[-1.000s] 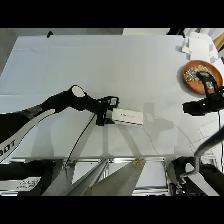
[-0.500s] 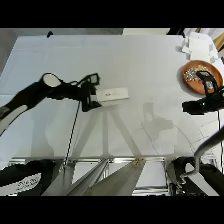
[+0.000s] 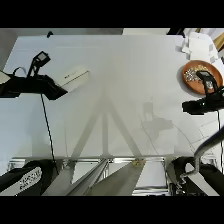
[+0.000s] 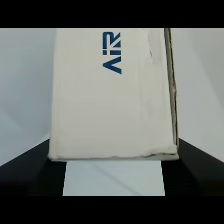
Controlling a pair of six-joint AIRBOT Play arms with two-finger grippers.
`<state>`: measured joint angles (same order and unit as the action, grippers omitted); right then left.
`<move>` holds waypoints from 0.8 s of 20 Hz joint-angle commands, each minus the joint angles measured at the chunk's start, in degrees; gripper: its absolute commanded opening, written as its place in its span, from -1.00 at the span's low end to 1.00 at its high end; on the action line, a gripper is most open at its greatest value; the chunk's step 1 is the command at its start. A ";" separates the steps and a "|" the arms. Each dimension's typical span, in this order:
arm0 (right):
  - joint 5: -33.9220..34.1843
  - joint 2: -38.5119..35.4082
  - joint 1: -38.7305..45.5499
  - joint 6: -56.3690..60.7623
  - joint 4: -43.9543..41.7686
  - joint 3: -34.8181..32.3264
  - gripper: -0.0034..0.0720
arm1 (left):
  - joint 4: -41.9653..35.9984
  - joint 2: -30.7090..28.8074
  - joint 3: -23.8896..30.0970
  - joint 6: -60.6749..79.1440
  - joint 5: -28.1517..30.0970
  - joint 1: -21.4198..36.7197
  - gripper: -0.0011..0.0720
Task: Fold the box and place the chain.
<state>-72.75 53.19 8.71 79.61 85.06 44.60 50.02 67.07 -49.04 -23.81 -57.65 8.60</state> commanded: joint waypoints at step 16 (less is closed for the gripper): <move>0.13 0.02 0.04 0.04 -0.04 0.04 -0.88 | 8.76 0.11 11.30 -8.81 10.88 8.26 -0.96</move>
